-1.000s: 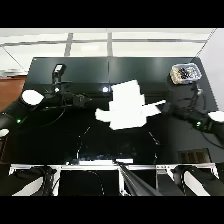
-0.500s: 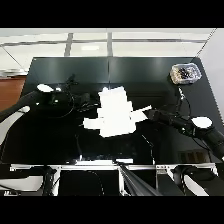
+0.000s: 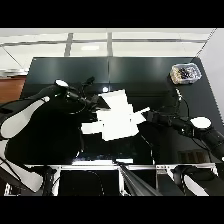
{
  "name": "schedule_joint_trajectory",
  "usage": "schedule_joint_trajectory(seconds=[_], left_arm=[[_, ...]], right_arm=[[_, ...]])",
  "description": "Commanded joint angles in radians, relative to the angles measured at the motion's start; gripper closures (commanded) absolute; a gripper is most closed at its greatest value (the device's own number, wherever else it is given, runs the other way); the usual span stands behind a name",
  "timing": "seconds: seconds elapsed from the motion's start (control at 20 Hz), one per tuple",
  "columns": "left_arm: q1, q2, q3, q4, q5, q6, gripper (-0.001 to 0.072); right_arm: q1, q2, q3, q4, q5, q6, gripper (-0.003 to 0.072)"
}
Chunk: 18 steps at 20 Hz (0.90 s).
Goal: Fold the box and place the chain.
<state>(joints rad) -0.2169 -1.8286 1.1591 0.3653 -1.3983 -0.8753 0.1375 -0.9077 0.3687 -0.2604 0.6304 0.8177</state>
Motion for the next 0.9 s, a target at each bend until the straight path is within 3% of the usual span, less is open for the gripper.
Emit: schedule_joint_trajectory(seconds=[0.0, 0.1, 0.15, 0.3, 0.4, 0.45, 0.5, 0.55, 0.6, 0.65, 0.85], left_arm=[[-0.001, -0.043, 0.045, 0.034, -0.171, 0.112, 0.0094], [-0.002, -0.044, 0.058, 0.085, -0.177, 0.122, 0.0223], [-0.002, -0.045, 0.061, 0.093, -0.180, 0.122, 0.0230], [-0.009, -0.049, 0.065, 0.086, -0.178, 0.125, 0.0370], [-0.020, -0.064, 0.072, 0.085, -0.210, 0.136, 0.0513], [-0.025, -0.079, 0.082, 0.089, -0.240, 0.142, 0.0633], [-0.029, -0.092, 0.093, 0.095, -0.269, 0.146, 0.0682], [-0.031, -0.096, 0.099, 0.097, -0.275, 0.144, 0.0682], [-0.031, -0.096, 0.108, 0.099, -0.274, 0.142, 0.0683], [-0.031, -0.095, 0.121, 0.106, -0.275, 0.122, 0.0684], [-0.038, 0.009, 0.129, 0.249, -0.218, 0.068, 0.0687]], right_arm=[[0.001, 0.000, 0.000, -0.023, 0.006, 0.000, 0.0673], [0.001, 0.000, 0.000, -0.032, 0.006, 0.000, 0.0673], [0.001, 0.000, 0.000, -0.032, 0.008, 0.000, 0.0673], [0.001, 0.000, 0.000, -0.032, 0.021, 0.000, 0.0673], [0.001, 0.000, 0.000, -0.032, 0.020, 0.000, 0.0673], [0.001, 0.000, 0.000, -0.036, 0.020, 0.000, 0.0672], [0.000, 0.000, 0.000, -0.038, 0.020, 0.001, 0.0666], [0.000, 0.000, 0.000, -0.039, 0.013, 0.001, 0.0479], [-0.002, 0.000, 0.002, -0.040, 0.011, 0.001, 0.0143], [-0.012, 0.000, 0.013, -0.078, 0.025, 0.000, -0.0018], [-0.155, 0.000, 0.177, -0.513, 0.247, 0.042, -0.0014]])
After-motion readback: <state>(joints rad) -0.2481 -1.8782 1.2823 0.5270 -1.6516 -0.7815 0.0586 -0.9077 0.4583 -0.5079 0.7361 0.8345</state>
